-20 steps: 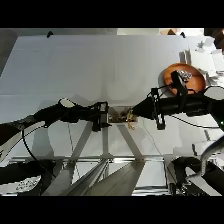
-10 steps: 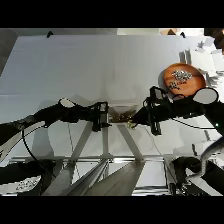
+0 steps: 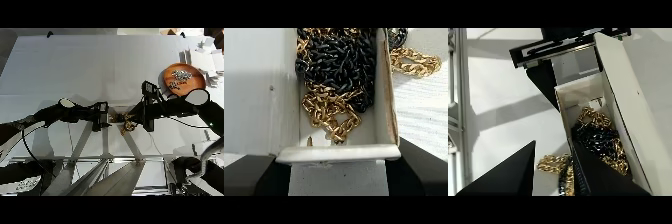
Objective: Fold the box and place the chain.
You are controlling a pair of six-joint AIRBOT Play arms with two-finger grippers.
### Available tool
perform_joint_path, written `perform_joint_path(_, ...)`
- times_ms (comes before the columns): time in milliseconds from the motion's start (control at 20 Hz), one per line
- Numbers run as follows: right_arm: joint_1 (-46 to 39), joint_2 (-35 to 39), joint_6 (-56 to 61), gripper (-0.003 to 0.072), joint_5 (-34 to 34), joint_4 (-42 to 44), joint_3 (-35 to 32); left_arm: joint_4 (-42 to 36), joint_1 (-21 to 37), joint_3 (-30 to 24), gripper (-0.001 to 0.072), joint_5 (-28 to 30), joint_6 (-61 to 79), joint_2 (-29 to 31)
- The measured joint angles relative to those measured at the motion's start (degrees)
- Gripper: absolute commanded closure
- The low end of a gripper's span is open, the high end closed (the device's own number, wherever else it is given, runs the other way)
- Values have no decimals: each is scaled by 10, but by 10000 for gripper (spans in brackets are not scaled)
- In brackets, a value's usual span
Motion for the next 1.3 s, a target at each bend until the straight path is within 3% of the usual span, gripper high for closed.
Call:
perform_joint_path(100, 5, 29, 51, 211, 6, -24, -1, 0, 0, 0, 497, 0, 0, 0)
perform_joint_path(300, 34, 96, 223, 175, 24, -140, -7, 0, 0, 0, 497, 0, 0, 0)
perform_joint_path(400, 56, 111, 314, 71, 40, -190, -8, 0, 0, 0, 497, 0, 0, 0)
perform_joint_path(600, 127, 111, 445, 71, 22, -250, -14, 0, 0, 0, 497, 0, 0, 0)
perform_joint_path(1100, 273, -18, 719, 73, -240, -339, -53, 0, 0, 0, 497, 0, 0, 0)
perform_joint_path(1300, 288, -54, 861, 73, -294, -418, -55, -2, 0, 0, 497, 3, -2, 0)
